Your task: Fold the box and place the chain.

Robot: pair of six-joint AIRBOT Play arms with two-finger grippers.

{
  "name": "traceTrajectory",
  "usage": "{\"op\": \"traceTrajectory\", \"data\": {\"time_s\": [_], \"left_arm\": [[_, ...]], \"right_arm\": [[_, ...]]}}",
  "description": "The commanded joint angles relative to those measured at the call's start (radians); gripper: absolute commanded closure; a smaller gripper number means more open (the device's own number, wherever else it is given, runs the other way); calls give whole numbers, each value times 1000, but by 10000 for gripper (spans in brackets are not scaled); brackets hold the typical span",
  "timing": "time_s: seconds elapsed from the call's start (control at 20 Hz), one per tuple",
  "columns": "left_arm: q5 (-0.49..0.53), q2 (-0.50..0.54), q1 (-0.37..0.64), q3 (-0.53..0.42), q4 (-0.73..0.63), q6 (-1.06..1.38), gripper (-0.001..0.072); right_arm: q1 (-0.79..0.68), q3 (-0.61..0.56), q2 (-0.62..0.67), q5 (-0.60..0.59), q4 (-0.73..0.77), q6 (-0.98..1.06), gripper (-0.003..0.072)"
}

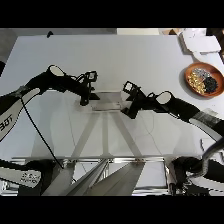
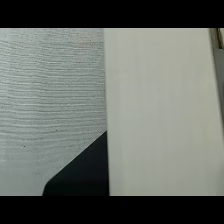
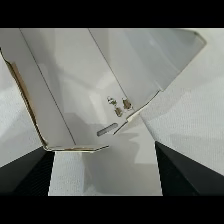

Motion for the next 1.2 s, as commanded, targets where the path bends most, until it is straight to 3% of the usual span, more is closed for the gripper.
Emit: {"op": "traceTrajectory", "data": {"time_s": [0.0, 0.15, 0.35, 0.6, 1.15], "left_arm": [[0, 0, 0, 0, 0, 0, 697], [0, 0, 0, 0, 0, 0, 697], [0, -1, 0, 0, 0, 0, 697], [0, 0, -1, 0, 0, 0, 697], [0, 0, 0, 0, 0, 0, 697]], "right_arm": [[-1, 5, -1, 5, 1, 6, -5], [5, 10, -8, 18, 62, -8, -5], [3, 26, -28, 31, 84, -185, -5], [-20, 45, -43, 165, 103, -372, -5], [-69, 92, -155, 256, 215, -497, -5]]}}
